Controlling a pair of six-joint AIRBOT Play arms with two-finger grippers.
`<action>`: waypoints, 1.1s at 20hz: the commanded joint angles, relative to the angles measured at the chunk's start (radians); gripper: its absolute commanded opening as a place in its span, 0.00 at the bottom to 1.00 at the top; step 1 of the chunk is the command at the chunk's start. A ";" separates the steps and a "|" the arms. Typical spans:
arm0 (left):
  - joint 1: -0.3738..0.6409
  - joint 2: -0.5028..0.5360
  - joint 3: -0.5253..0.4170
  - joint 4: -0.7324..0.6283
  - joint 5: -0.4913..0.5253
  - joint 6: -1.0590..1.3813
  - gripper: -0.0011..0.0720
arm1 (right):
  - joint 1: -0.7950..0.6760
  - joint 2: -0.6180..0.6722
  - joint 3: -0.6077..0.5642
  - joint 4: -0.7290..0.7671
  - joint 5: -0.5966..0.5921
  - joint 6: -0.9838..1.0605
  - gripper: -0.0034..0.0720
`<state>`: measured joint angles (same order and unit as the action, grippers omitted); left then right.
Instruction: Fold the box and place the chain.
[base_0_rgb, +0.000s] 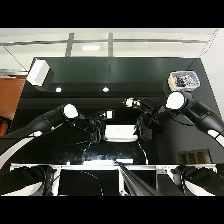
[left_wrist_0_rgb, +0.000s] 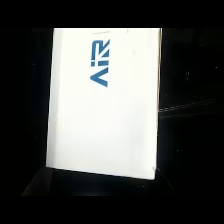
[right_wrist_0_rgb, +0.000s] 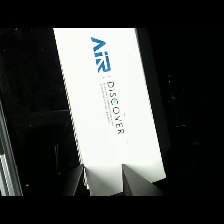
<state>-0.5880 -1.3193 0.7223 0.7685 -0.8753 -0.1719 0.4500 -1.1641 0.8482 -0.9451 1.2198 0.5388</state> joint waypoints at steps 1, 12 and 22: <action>0.000 0.000 0.000 0.001 0.000 0.004 0.64 | 0.001 0.000 0.000 -0.006 -0.038 -0.001 0.40; 0.000 0.000 0.000 0.001 0.001 0.004 0.64 | 0.022 0.000 -0.001 -0.058 -0.039 0.000 0.41; 0.000 0.000 0.000 0.000 0.001 0.004 0.64 | 0.048 0.033 -0.014 -0.060 -0.069 0.093 0.41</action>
<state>-0.5880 -1.3193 0.7223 0.7700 -0.8742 -0.1638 0.4973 -1.1500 0.8349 -1.0096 1.1454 0.5934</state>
